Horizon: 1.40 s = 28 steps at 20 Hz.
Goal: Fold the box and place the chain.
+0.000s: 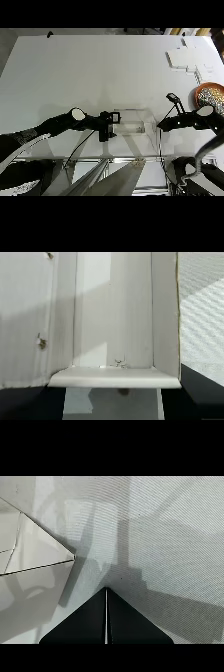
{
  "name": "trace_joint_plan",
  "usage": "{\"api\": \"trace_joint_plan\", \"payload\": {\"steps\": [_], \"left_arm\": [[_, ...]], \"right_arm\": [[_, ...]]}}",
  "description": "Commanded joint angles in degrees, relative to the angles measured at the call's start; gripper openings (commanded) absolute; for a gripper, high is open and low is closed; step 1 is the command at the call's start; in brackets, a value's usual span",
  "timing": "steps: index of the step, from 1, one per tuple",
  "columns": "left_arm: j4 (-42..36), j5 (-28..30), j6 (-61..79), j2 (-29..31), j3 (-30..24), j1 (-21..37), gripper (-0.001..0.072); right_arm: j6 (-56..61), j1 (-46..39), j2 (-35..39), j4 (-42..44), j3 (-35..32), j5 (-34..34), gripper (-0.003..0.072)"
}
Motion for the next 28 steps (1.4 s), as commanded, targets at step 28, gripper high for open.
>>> {"api": "trace_joint_plan", "payload": {"steps": [28], "left_arm": [[0.0,-2.2,0.0,0.0,0.0,0.0,0.0173]], "right_arm": [[16.9,-4.2,6.9,-3.2,0.2,5.4,0.0012]]}}
